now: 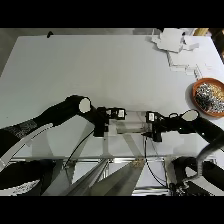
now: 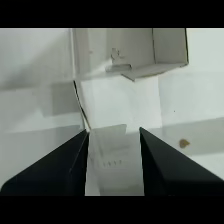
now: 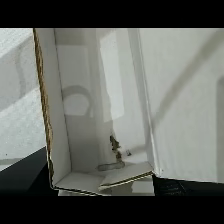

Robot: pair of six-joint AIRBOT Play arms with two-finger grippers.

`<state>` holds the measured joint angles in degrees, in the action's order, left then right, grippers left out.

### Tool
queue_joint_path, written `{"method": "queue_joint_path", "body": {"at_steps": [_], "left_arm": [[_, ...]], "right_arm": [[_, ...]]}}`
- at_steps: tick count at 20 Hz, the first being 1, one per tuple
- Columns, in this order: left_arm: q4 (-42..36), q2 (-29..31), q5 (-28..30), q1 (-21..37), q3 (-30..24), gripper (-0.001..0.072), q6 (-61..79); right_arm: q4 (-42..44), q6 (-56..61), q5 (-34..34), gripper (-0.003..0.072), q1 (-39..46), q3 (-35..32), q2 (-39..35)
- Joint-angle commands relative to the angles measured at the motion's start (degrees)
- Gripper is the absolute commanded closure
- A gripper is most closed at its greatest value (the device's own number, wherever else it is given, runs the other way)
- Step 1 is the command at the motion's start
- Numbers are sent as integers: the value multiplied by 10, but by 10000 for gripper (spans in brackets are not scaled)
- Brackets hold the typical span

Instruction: Fold the box and place the chain.

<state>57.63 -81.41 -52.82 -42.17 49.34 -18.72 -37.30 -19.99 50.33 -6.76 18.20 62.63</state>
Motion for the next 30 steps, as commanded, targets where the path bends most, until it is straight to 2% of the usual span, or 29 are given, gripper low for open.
{"method": "queue_joint_path", "body": {"at_steps": [1, 5, 7, 8, 13, 15, 18, 23, 24, 26, 27, 30], "left_arm": [[-28, 0, 25, -4, -2, 348, 58], [-33, -1, 25, -8, -2, 355, 57], [-47, -1, 24, -17, -2, 399, 57], [-54, -2, 25, -23, -2, 454, 58], [-84, -3, 37, -26, -2, 456, 59], [-95, -3, 53, -26, -2, 581, 59], [-122, -3, 79, -31, -2, 638, 58], [-156, -13, 93, -52, -2, 636, 52], [-155, -16, 92, -52, -2, 601, 41], [-153, -15, 91, -52, -2, 393, 3], [-143, -13, 91, -52, -2, 354, -16], [-115, 4, 73, -49, -2, 354, -39]], "right_arm": [[0, 0, 0, 290, 0, 0, 0], [0, 0, 0, 290, 0, 0, 0], [0, 0, 0, 290, 0, 0, 0], [0, 0, 0, 290, 0, 0, 0], [0, 0, 0, 290, 0, 0, 0], [0, 0, 0, 290, 0, 0, 0], [0, 0, 0, 290, 0, 0, 0], [0, 0, 0, 290, 0, 0, 0], [0, 0, 0, 290, 0, 0, 0], [0, 0, 0, 290, 0, 0, 0], [0, 0, 0, 290, 0, 0, 0], [0, 0, 0, 290, 0, 0, 0]]}}
